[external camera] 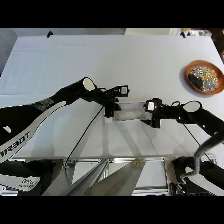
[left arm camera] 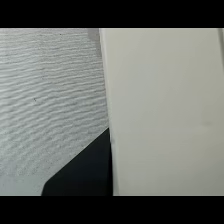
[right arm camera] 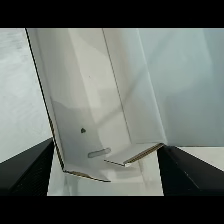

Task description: Fold the box and place the chain.

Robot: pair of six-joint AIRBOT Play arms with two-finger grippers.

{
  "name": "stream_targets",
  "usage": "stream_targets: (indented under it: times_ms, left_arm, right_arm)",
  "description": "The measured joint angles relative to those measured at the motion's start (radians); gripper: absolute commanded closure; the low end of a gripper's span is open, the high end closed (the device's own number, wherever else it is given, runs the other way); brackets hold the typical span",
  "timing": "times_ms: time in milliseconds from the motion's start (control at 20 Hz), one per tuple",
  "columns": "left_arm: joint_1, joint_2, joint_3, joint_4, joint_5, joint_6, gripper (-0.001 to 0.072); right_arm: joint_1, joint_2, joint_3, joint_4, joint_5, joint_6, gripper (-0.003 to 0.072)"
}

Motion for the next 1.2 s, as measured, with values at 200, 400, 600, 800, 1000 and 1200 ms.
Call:
stream_targets:
  times_ms: [200,400,600,800,1000,1200]
  left_arm:
    - [0.000,0.000,0.000,0.000,0.000,0.000,0.0699]
    - [0.000,0.000,0.000,0.001,-0.001,0.000,0.0699]
    - [0.000,0.000,0.000,0.001,-0.001,0.001,0.0699]
    - [0.000,0.000,0.000,0.001,-0.002,0.002,0.0699]
    - [0.000,0.000,0.000,0.002,-0.004,0.002,0.0699]
    - [0.000,0.001,0.000,0.002,-0.003,0.002,0.0699]
  right_arm:
    - [-0.024,-0.056,0.038,0.020,0.066,-0.048,-0.0004]
    - [-0.031,-0.117,0.059,0.039,0.106,-0.083,0.0028]
    - [-0.032,-0.156,0.065,0.047,0.124,-0.096,0.0052]
    - [-0.023,-0.185,0.066,0.048,0.135,-0.105,0.0101]
    - [-0.007,-0.214,0.067,0.058,0.132,-0.121,0.0122]
    - [-0.004,-0.225,0.067,0.063,0.130,-0.128,0.0250]
